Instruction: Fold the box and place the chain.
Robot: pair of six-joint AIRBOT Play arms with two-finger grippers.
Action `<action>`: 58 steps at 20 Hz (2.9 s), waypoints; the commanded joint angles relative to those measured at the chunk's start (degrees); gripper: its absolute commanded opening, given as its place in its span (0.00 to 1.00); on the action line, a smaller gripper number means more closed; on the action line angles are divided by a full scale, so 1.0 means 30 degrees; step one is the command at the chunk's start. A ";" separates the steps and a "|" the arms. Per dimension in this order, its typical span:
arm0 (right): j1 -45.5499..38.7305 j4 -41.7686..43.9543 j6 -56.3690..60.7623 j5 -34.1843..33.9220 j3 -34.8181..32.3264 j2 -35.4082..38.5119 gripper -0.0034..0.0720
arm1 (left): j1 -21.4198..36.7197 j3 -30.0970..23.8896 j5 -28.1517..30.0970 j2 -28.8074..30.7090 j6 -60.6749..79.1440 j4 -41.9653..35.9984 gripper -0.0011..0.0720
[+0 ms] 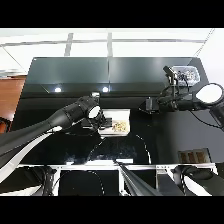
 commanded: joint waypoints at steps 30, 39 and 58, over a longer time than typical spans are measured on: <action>0.0393 -0.0801 0.0510 -0.0838 -0.0015 0.0022 0.42 | 0.9326 -1.0542 0.4976 0.6936 4.6883 -1.5103 1.00; 0.0393 -0.0809 0.0510 -0.0699 -0.0015 0.0022 0.42 | 0.9158 -0.9806 0.4983 0.3628 5.0431 -1.8506 1.00; 0.0393 -0.0816 0.0503 -0.0692 -0.0015 0.0022 0.42 | 0.7774 -0.9777 0.6062 0.3570 5.0759 -1.9475 1.00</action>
